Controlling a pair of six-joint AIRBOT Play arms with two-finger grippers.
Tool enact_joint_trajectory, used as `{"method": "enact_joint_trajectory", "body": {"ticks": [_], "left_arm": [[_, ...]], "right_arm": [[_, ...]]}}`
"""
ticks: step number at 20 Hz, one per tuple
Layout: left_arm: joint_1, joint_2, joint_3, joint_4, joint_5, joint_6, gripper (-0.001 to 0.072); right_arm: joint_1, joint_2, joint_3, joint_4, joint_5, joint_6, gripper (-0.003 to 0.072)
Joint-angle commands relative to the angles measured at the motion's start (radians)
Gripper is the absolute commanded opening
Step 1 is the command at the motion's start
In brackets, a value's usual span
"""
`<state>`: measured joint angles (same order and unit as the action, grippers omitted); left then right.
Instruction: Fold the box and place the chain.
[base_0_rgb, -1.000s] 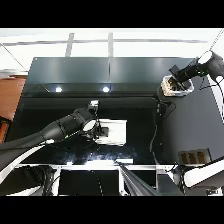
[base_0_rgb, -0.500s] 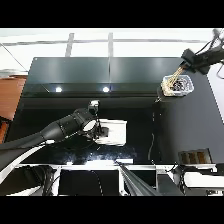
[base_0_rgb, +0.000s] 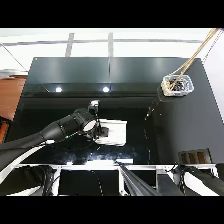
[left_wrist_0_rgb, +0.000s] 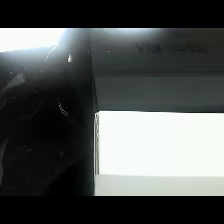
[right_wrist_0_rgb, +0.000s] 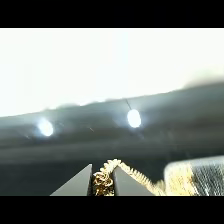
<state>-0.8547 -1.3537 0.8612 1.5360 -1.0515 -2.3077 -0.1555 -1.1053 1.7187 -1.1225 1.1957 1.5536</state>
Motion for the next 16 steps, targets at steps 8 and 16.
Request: {"method": "enact_joint_trajectory", "body": {"ticks": [8,16], "left_arm": [[0.001,0.000,0.001,0.001,0.000,0.000,0.0032],[0.001,0.000,0.001,0.001,0.002,0.000,0.0032]], "right_arm": [[0.063,0.072,0.206,0.210,0.394,-0.183,0.0024],[0.396,0.072,0.081,0.207,0.478,-0.223,0.0024]]}}
